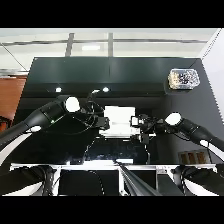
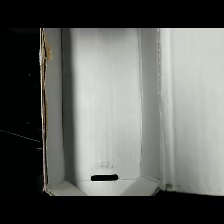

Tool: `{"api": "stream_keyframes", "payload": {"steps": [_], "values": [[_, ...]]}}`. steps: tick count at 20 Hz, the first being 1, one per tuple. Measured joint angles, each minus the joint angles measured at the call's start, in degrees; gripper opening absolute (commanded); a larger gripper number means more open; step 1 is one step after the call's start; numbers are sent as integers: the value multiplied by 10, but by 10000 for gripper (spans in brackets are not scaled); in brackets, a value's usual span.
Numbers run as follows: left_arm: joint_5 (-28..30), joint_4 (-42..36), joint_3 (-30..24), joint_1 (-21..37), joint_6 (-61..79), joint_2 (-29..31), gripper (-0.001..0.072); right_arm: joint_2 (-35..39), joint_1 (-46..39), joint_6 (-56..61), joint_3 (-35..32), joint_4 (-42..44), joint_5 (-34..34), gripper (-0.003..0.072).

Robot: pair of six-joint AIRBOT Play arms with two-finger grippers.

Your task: Fold the box and place the chain.

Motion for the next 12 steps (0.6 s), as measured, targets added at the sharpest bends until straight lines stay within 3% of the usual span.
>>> {"api": "stream_keyframes", "payload": {"steps": [2, 4, 12], "values": [[-1, -16, 1, 0, -7, 0, 555, 0, 0, 0, 0, 0, 0, 470], [0, -30, 2, -2, -11, 0, 458, 0, 0, 0, 0, 0, 0, 470], [15, -27, 2, -13, -48, 0, 458, 0, 0, 0, 0, 0, 0, 470]]}}
